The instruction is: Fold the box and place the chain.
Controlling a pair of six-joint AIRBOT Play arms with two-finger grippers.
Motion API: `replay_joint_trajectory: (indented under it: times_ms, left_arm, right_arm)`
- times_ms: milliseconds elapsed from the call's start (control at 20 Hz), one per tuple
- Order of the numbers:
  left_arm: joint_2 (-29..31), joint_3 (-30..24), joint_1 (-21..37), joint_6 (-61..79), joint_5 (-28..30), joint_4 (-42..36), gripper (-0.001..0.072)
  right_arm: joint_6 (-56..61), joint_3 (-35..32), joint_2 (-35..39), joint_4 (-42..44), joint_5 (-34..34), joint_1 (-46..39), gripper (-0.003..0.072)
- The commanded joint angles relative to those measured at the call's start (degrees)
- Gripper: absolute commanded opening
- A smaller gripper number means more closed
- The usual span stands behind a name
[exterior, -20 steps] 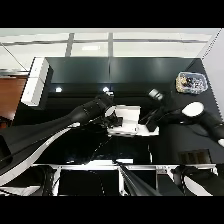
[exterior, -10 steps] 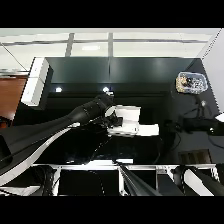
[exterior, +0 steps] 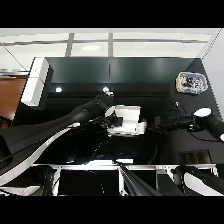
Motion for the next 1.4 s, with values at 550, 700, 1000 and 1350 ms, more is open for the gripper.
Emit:
replay_joint_trajectory:
  times_ms: [550,700,1000,1350]
  left_arm:
    - [0.0,-0.02,0.04,0.09,0.04,0.02,0.0029]
    - [0.0,-0.02,0.04,0.09,0.04,0.0,0.003]
    - [0.0,-0.02,0.04,0.09,0.02,0.0,0.003]
    - [0.0,-0.02,0.04,0.09,0.04,0.02,0.0029]
  right_arm:
    - [10.88,7.69,-0.5,-2.25,-0.76,16.35,0.059]
    - [16.15,8.92,-0.5,-7.96,-3.63,19.26,0.05]
    - [32.09,12.74,-0.5,-21.99,-10.36,28.61,0.0481]
    - [58.03,19.23,-2.29,-45.37,-7.19,40.48,0.0471]
